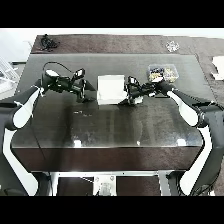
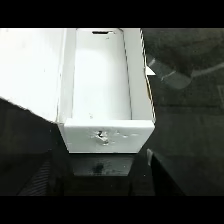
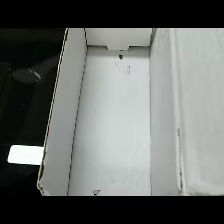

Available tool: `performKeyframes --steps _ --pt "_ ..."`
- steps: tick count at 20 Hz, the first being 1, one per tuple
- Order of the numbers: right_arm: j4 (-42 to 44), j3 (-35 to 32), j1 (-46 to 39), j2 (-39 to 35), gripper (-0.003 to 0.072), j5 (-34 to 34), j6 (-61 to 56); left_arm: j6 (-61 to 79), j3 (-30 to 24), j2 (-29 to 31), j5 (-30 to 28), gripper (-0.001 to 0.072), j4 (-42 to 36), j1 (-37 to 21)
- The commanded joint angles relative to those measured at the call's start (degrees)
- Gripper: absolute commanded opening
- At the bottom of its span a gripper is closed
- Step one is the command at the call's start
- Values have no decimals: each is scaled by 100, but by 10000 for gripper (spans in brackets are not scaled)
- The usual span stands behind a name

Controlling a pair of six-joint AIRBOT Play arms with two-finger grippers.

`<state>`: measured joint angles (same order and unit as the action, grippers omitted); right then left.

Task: Fold the box and place the chain.

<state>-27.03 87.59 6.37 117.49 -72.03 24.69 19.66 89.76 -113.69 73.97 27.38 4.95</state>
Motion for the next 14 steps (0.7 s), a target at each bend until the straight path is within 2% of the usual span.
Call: performKeyframes --steps 1,14 --pt "2 2 0 -4 591 -2 -2 9 13 -4 42 720 -7 -2" --pt "2 2 0 -4 591 -2 -2 31 223 -234 164 720 -166 42"
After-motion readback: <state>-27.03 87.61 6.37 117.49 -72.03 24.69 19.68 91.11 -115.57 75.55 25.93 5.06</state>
